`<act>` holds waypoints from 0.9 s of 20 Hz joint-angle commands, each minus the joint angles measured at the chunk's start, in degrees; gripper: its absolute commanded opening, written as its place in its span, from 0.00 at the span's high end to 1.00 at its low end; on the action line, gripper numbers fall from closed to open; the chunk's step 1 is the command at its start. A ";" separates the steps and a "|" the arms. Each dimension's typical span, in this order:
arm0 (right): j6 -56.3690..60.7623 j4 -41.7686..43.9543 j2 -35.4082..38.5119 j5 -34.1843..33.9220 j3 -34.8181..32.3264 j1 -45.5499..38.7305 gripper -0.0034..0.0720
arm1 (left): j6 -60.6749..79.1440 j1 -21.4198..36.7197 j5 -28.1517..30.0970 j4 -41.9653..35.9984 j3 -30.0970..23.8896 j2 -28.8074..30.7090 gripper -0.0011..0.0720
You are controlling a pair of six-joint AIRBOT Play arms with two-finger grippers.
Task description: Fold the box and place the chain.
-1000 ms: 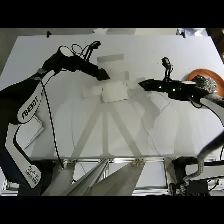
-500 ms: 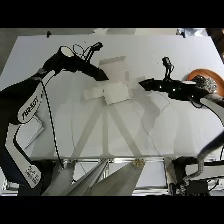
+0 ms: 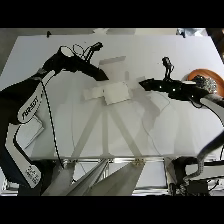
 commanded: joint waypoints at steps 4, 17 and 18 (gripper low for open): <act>0.02 0.02 -0.04 0.02 0.00 0.00 0.93 | -0.02 -0.04 0.02 -0.07 0.02 0.00 0.97; 0.70 1.64 15.67 23.50 0.46 -13.44 0.48 | 14.43 1.29 -9.92 -0.42 0.02 10.80 0.98; 0.70 1.49 18.14 26.67 0.46 -16.04 0.48 | 16.83 1.07 -12.26 -0.39 0.02 12.83 0.98</act>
